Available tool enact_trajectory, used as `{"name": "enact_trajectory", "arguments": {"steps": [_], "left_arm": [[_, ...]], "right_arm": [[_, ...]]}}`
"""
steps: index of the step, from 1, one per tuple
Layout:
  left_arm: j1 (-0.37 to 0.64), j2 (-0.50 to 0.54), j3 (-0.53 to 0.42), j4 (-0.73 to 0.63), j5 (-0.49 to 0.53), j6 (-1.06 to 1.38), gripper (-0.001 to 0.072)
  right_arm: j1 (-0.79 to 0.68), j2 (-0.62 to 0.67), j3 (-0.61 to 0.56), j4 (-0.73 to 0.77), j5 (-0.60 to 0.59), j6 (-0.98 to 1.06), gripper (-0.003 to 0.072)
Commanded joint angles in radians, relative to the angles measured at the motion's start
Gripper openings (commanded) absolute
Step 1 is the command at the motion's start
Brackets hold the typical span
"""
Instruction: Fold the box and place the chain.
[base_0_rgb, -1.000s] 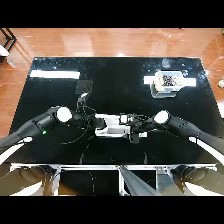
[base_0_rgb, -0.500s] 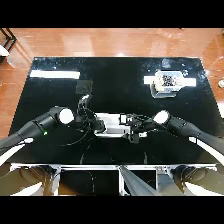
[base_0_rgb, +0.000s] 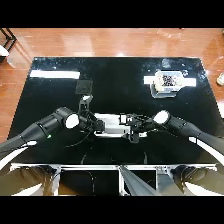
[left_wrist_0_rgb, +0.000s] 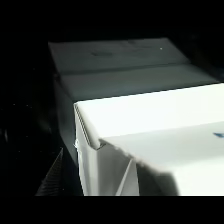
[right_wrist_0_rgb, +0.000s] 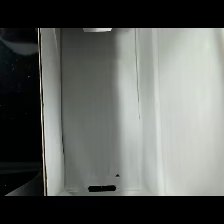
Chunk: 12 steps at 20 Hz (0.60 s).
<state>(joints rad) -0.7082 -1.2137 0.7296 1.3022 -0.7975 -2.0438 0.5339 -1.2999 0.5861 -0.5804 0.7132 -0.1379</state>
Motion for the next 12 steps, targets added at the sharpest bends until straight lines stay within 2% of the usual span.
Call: {"name": "enact_trajectory", "arguments": {"steps": [1,9,10,12], "left_arm": [[-0.031,-0.011,0.028,0.092,-0.045,-0.114,0.0549],[-0.068,-0.021,0.066,0.108,-0.12,-0.173,0.0548],[-0.069,-0.021,0.066,0.124,-0.132,-0.194,0.0503],[-0.068,-0.021,0.066,0.131,-0.135,-0.21,0.049]], "right_arm": [[-0.001,0.0,0.0,0.0,0.001,0.0,0.0355],[-0.001,0.0,0.0,0.0,0.0,0.0,0.0355],[-0.001,0.0,0.0,0.0,0.0,0.0,0.0355],[-0.001,0.0,0.0,0.0,0.0,0.0,0.0355]]}}
